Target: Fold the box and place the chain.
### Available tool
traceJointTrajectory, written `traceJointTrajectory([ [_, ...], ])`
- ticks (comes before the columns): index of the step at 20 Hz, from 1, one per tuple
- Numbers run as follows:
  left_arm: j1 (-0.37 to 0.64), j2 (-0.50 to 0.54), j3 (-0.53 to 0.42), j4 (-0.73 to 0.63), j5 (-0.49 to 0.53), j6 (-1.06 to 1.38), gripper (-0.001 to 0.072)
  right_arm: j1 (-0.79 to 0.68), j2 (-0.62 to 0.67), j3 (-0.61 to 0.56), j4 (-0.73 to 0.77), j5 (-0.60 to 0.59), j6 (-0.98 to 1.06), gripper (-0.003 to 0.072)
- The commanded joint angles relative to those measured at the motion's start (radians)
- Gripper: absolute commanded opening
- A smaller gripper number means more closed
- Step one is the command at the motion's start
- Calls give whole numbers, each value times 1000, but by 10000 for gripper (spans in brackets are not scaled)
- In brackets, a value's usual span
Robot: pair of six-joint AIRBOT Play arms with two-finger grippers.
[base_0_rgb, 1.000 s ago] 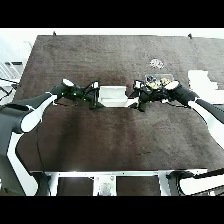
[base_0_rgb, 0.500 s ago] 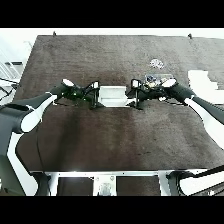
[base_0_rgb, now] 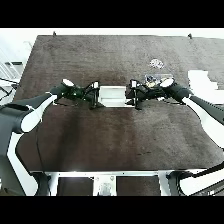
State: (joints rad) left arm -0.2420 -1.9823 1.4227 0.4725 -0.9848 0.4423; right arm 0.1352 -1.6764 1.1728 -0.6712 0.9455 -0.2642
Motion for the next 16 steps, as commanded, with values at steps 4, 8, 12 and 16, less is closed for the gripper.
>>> traceJointTrajectory([
  [4, 1, 0, 0, -2, -4, -8, 60, 44, -3, 2, 2, -53, 1, 273],
  [8, 1, 0, 0, -4, -3, -16, 60, 63, -17, 9, 2, -66, -3, 265],
  [12, 1, 0, 0, -5, -3, -16, 60, 65, -20, 12, 21, -66, -11, 267],
  [16, 1, 0, 0, -5, -3, -16, 60, 65, -21, 12, 61, -64, -55, 336],
])
